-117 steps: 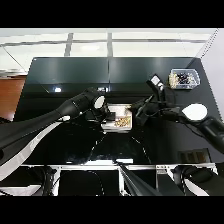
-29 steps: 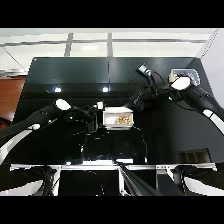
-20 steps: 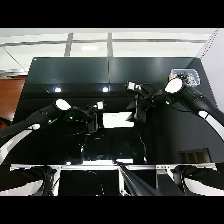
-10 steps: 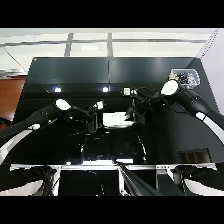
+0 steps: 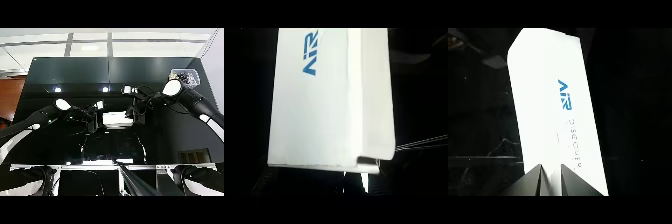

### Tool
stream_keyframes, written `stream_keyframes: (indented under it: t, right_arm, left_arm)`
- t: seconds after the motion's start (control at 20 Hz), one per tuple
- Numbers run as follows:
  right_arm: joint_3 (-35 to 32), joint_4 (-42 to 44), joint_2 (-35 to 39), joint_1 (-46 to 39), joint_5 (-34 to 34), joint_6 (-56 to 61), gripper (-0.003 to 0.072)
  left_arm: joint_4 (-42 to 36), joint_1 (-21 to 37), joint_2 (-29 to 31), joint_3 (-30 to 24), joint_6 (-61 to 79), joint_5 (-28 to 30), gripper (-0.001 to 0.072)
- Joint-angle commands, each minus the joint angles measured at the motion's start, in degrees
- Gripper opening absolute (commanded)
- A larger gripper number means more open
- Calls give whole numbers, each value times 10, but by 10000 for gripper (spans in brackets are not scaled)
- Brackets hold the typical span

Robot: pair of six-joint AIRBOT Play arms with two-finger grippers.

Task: Fold the box and place the chain.

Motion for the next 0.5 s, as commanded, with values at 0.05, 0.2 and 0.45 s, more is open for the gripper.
stream_keyframes:
  t: [0.05, 0.2, 0.45]
  right_arm:
    - [0, -26, 3, 18, -17, 12, 128]
    - [0, -34, 3, 21, -31, 26, 48]
    - [0, -38, 3, 21, -24, 26, 50]
  left_arm:
    - [0, 0, 0, 0, 0, -1, 415]
    - [0, 0, 0, 0, 0, -1, 415]
    - [0, 0, 0, 0, 0, -1, 415]
